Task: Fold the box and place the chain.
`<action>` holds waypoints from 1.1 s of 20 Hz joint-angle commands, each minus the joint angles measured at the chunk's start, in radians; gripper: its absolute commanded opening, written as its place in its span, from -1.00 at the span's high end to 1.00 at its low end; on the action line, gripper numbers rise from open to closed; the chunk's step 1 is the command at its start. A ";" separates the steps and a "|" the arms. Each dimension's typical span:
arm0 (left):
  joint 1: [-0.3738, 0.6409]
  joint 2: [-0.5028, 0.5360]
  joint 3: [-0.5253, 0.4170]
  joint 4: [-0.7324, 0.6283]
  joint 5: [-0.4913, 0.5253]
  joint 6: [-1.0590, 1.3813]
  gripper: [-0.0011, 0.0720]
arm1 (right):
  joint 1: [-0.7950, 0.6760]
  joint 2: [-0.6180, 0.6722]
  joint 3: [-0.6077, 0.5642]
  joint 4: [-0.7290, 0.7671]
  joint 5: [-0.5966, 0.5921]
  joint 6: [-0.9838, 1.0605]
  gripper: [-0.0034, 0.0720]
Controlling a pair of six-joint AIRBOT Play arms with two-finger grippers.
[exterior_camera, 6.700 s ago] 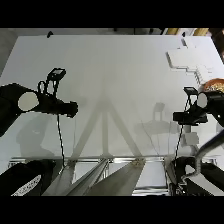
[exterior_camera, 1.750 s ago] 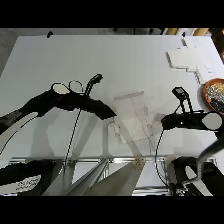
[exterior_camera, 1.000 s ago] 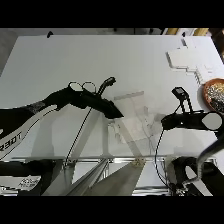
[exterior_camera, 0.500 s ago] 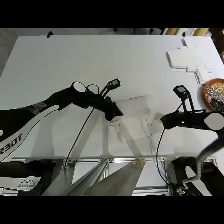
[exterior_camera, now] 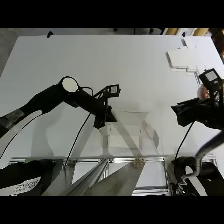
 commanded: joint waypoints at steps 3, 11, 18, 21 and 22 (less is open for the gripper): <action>-0.002 0.008 -0.088 -0.056 0.229 0.161 0.98 | 0.001 0.049 0.018 -0.005 0.084 0.003 0.12; -0.007 -0.162 -0.092 -0.150 0.269 0.348 0.97 | 0.001 0.047 0.018 -0.004 0.082 0.003 0.12; -0.055 -0.154 -0.092 -0.145 0.363 0.430 0.97 | 0.001 0.047 0.018 -0.006 0.122 0.000 0.12; -0.055 -0.100 -0.092 -0.129 0.440 0.423 0.97 | 0.001 0.047 0.018 -0.009 0.124 -0.001 0.12; -0.055 -0.081 -0.092 -0.098 0.453 0.422 0.97 | 0.001 0.047 0.018 -0.009 0.123 -0.001 0.12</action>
